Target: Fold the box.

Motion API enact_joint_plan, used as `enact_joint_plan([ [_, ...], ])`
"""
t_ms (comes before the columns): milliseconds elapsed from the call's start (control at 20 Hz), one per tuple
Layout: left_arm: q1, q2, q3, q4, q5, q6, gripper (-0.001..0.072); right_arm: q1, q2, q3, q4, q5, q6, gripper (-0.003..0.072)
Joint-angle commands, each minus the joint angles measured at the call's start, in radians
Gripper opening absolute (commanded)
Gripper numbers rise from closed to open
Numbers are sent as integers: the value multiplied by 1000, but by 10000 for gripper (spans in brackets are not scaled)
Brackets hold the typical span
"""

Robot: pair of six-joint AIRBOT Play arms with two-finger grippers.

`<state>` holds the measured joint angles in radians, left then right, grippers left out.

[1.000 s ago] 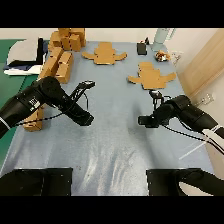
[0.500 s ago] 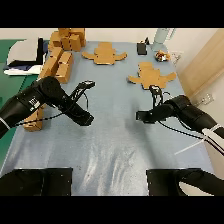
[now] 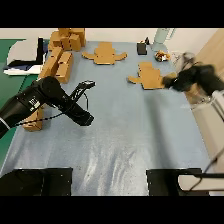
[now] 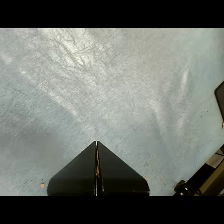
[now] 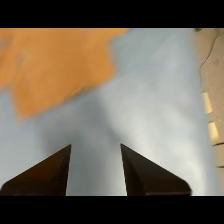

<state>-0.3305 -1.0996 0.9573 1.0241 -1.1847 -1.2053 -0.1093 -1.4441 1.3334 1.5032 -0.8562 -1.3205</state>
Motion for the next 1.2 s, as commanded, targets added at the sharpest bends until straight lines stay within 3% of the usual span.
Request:
enact_joint_plan([
  [0, 0, 0, 0, 1, 0, 0, 14, -274, -237, 327, 294, -16, -258, 484],
  [100, 0, 0, 0, 0, 0, 0, 14, -351, -332, 412, 494, 6, -362, 484],
  [200, 0, 0, 0, 1, 0, 0, 14, -374, -406, 473, 578, 18, -466, 484],
  [400, 0, 0, 0, 1, 0, 0, 14, -358, -539, 591, 637, -26, -523, 483],
  [750, 0, 0, 0, 1, 0, 0, 14, -313, -657, 634, 668, -19, -584, 483],
  [1050, 0, 0, 0, 1, 0, 0, 14, -302, -689, 653, 671, 2, -585, 477],
  [1150, 0, 0, 0, 1, 0, 0, 14, -291, -689, 670, 674, 11, -593, 437],
])
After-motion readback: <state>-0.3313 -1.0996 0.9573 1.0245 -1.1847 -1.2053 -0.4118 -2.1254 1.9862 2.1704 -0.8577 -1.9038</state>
